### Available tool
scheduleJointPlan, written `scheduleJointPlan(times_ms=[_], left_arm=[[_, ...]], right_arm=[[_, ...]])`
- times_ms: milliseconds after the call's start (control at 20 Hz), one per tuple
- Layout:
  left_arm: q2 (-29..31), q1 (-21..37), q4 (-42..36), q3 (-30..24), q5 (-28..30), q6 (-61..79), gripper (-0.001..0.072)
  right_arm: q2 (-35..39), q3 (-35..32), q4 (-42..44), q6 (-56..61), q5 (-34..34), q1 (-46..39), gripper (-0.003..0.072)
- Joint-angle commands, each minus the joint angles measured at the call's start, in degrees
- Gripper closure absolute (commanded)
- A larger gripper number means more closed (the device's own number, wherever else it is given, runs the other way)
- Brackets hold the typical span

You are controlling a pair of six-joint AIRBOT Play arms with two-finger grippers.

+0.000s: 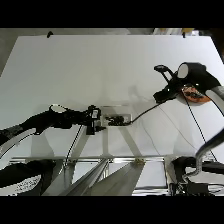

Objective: Fold the box and place the chain.

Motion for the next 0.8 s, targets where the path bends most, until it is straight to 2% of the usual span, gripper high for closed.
scheduleJointPlan(times_ms=[0,250,450,500,650,750], left_arm=[[0.0,0.0,0.0,0.0,0.0,0.0,0.0571],[0.0,0.0,0.0,0.0,0.0,0.0,0.0571],[0.0,0.0,0.0,0.0,0.0,0.0,0.0571],[0.0,0.0,0.0,0.0,0.0,0.0,0.0571],[0.0,0.0,0.0,0.0,0.0,0.0,0.0571],[0.0,0.0,0.0,0.0,0.0,0.0,0.0571]], right_arm=[[-4.4,-0.2,-0.6,2.9,-1.1,-0.1,0.0309],[-5.8,-0.2,-0.3,4.4,-3.3,-0.1,0.0312],[-5.8,-0.2,-0.5,5.8,-1.9,0.0,0.0449],[-5.8,-0.2,-0.4,5.8,-1.3,0.1,0.0470],[-5.8,-0.3,-0.7,5.8,0.2,1.5,0.0471],[-5.8,-0.7,-0.6,5.8,0.4,3.3,0.0535]])
